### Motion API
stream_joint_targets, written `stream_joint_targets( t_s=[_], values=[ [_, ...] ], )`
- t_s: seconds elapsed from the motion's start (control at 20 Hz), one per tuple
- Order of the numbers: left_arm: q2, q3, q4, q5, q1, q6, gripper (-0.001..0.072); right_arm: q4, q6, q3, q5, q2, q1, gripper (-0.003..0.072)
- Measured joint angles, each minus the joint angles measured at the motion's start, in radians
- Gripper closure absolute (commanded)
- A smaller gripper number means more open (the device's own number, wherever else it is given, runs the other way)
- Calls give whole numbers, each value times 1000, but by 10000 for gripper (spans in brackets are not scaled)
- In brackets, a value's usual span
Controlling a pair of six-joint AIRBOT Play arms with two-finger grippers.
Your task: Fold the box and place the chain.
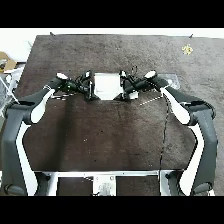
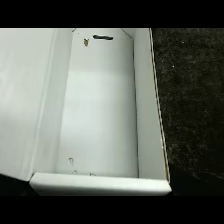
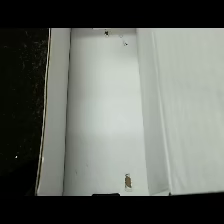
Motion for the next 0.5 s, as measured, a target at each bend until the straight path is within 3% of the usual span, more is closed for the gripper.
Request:
stream_joint_targets(
  t_s=[0.5],
  values=[
    [0,0,-5,-4,0,0,436,0,0,0,1,0,0,178]
  ],
)
